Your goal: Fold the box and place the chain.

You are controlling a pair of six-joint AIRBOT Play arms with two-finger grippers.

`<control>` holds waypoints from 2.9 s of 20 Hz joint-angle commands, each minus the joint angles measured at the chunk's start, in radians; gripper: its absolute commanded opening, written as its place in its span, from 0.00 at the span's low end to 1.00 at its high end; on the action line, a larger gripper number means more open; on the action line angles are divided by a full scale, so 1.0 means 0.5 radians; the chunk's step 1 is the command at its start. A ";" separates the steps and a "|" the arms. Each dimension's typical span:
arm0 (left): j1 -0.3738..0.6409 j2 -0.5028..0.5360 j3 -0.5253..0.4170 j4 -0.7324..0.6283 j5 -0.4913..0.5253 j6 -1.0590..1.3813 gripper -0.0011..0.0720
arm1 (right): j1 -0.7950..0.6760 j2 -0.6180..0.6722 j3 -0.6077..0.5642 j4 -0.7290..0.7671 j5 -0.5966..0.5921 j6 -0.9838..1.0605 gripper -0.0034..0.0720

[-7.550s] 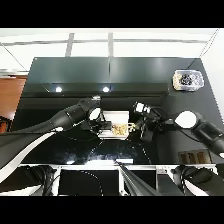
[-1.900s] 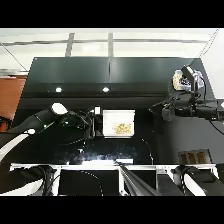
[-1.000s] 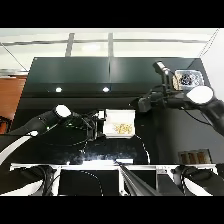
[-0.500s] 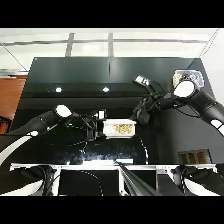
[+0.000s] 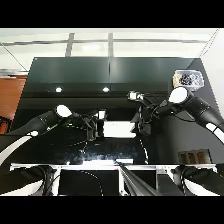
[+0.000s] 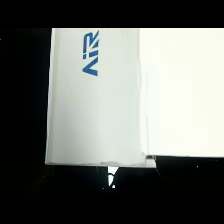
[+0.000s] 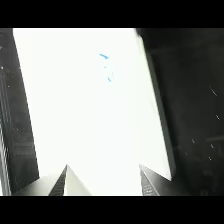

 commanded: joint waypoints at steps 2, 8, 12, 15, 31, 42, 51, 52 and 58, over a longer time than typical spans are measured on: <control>-0.001 -0.002 0.002 0.001 0.001 0.000 0.57 | 0.069 -0.002 -0.016 0.014 -0.040 -0.087 0.73; -0.001 -0.002 0.002 0.001 -0.004 0.000 0.57 | 0.069 -0.008 -0.020 -0.027 -0.111 -0.087 0.73; -0.001 -0.002 0.002 0.001 -0.007 -0.001 0.57 | 0.069 -0.011 -0.020 -0.036 -0.157 -0.087 0.73; -0.001 -0.002 0.002 0.001 -0.007 0.000 0.57 | 0.070 -0.011 -0.020 -0.035 -0.165 -0.087 0.73; -0.001 -0.002 0.002 0.001 -0.018 0.000 0.56 | 0.185 -0.009 0.007 -0.145 -0.392 -0.024 0.73; -0.001 -0.002 0.002 0.002 -0.023 0.000 0.56 | 0.186 0.015 0.047 -0.150 -0.207 -0.150 0.73; -0.001 -0.002 0.002 0.001 -0.023 -0.001 0.57 | 0.298 -0.035 0.039 -0.249 -0.272 -0.148 0.96; -0.001 -0.002 0.002 0.002 -0.023 -0.001 0.57 | 0.315 -0.035 0.039 -0.249 -0.320 -0.130 0.95; -0.001 -0.002 0.002 0.002 -0.023 0.000 0.57 | 0.315 -0.009 0.040 -0.259 -0.378 -0.072 0.70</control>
